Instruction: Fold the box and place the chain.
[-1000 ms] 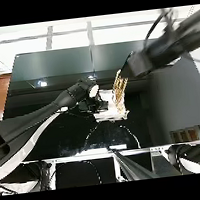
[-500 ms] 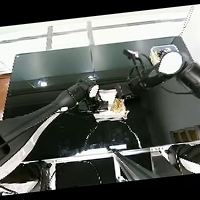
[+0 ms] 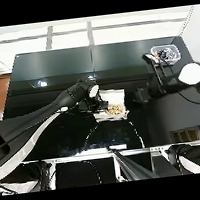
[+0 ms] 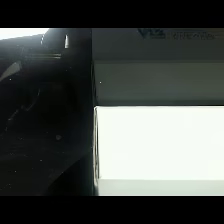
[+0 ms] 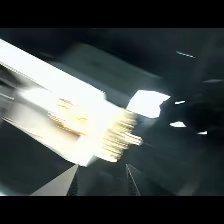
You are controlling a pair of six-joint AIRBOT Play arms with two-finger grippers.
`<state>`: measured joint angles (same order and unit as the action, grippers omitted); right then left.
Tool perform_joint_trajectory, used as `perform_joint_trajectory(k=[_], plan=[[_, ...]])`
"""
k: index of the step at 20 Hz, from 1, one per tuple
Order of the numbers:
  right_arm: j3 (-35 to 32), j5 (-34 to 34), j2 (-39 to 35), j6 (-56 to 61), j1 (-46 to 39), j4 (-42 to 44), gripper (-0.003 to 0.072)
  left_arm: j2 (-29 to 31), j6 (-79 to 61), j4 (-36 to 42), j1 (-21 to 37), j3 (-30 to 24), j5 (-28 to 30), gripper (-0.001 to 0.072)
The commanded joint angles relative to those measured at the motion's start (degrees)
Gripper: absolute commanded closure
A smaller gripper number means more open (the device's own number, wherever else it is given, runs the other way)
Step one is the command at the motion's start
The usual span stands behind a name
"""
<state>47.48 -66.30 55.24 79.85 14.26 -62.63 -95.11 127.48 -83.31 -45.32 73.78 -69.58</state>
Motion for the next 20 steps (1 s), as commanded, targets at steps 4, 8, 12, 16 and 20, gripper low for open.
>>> perform_joint_trajectory(k=[4,8,12,16,20], plan=[[-19.3,16.4,-5.1,-24.7,-0.3,-1.9,-0.0032,0.0,0.0,0.0,0.0,0.1,0.0,0.0681],[-22.5,29.6,-2.0,-51.8,4.0,3.9,-0.0026,0.0,0.0,0.0,0.0,0.0,0.0,0.0680],[-22.2,23.9,7.5,-89.6,4.0,26.4,-0.0026,0.0,0.0,0.0,0.0,0.1,0.1,0.0681],[-22.0,26.2,10.1,-91.5,3.5,27.0,-0.0026,0.0,0.0,0.0,0.0,0.1,0.1,0.0681],[-22.0,27.1,10.2,-91.4,3.5,27.1,-0.0026,0.0,0.0,0.0,0.0,0.1,0.1,0.0681]])
